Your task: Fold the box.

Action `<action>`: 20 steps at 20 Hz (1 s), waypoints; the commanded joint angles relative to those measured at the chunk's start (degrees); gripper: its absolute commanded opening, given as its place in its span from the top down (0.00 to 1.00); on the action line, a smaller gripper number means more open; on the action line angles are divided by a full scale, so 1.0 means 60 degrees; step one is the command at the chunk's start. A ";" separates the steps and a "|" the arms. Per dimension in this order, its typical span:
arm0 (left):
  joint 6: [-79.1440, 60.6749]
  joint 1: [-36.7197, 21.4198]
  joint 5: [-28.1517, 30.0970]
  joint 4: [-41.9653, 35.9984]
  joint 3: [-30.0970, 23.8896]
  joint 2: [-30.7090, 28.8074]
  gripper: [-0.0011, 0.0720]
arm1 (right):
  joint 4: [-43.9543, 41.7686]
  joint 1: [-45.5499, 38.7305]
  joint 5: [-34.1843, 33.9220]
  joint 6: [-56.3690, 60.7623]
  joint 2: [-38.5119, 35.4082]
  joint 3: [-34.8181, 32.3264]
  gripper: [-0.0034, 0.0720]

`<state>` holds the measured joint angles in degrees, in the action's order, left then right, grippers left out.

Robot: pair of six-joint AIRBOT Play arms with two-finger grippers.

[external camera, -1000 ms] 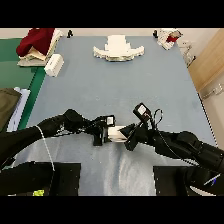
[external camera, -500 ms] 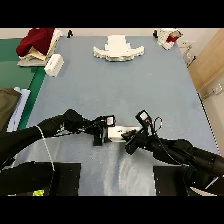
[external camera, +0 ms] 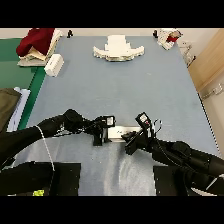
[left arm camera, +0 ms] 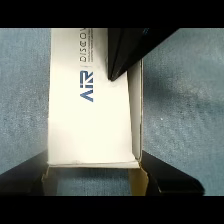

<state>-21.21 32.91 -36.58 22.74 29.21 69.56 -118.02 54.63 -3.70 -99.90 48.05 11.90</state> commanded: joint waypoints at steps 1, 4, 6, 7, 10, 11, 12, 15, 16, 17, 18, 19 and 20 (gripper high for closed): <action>0.0004 -0.0004 0.0000 -0.0004 0.0011 0.0000 0.41 | 0.0284 0.0004 -0.0419 -0.0004 -0.0266 -0.0007 0.95; 0.0007 -0.0004 0.0000 -0.0004 0.0011 0.0000 0.41 | 0.0838 -0.0040 -0.0379 -0.0011 -0.1031 0.0146 0.95; 0.0004 -0.0004 0.0000 -0.0004 0.0011 0.0000 0.41 | 0.1341 -0.0157 -0.0404 -0.0011 -0.1424 0.0390 0.95; 0.0007 -0.0004 0.0000 -0.0004 0.0011 0.0000 0.41 | 0.1566 -0.0255 -0.0503 -0.0011 -0.1515 0.0557 0.95; 0.0007 -0.0004 0.0000 -0.0004 0.0011 0.0000 0.41 | 0.2186 -0.0787 -0.2157 -0.0015 -0.1359 0.1504 0.95; 0.0007 -0.0004 0.0000 -0.0004 0.0011 0.0000 0.41 | 0.2415 -0.1002 -0.2830 -0.0015 -0.1209 0.1847 0.95; 0.0004 -0.0004 0.0000 -0.0004 0.0011 0.0000 0.41 | 0.2583 -0.1257 -0.3490 -0.0015 -0.1024 0.2197 0.95; 0.0007 -0.0004 0.0000 -0.0004 0.0011 0.0000 0.41 | 0.2703 -0.1934 -0.4809 -0.0029 -0.0474 0.2914 0.95; 0.0007 -0.0004 0.0000 -0.0004 0.0011 0.0000 0.41 | 0.2707 -0.2251 -0.5486 -0.0026 -0.0244 0.3177 0.95; 0.0007 -0.0004 0.0000 -0.0004 0.0011 0.0000 0.41 | 0.2696 -0.2641 -0.6284 -0.0026 0.0029 0.3475 0.95; 0.0007 -0.0004 0.0000 -0.0004 0.0011 0.0000 0.41 | 0.2707 -0.3002 -0.6972 -0.0044 0.0291 0.3767 0.95; 0.0007 -0.0004 0.0000 -0.0004 0.0011 0.0000 0.41 | 0.2710 -0.3410 -0.7617 -0.0277 0.0579 0.4102 0.95; 0.0007 -0.0004 0.0000 -0.0004 0.0011 0.0000 0.41 | 0.2696 -0.3803 -0.8142 -0.0612 0.0852 0.4437 0.95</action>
<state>-21.19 32.88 -36.60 22.70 29.21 69.56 -102.28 37.58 -39.97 -100.82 49.15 33.50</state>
